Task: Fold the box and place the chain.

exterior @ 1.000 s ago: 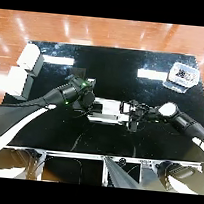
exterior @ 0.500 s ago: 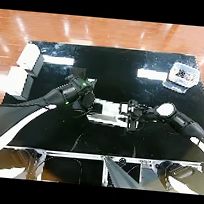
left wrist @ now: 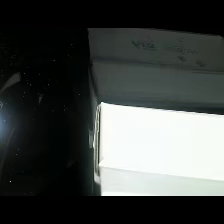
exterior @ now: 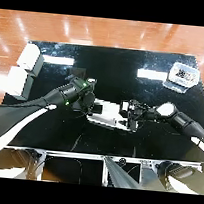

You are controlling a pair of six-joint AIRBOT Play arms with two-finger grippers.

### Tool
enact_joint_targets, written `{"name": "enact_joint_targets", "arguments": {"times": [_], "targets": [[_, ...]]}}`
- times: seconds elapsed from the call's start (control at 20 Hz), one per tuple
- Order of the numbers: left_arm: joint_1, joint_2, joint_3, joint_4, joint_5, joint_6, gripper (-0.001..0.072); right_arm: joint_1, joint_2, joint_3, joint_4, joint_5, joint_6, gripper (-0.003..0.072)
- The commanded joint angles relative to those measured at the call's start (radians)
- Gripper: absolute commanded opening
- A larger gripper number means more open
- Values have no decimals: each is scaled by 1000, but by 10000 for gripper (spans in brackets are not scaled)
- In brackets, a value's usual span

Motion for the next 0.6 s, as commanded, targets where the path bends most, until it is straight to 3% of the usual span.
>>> {"name": "enact_joint_targets", "arguments": {"times": [0.0,0.55], "targets": [[1,-1,0,-1,-2,0,21,-31,4,0,-76,32,73,675],[1,-1,0,-2,-2,0,21,-45,4,0,-132,86,82,665]]}}
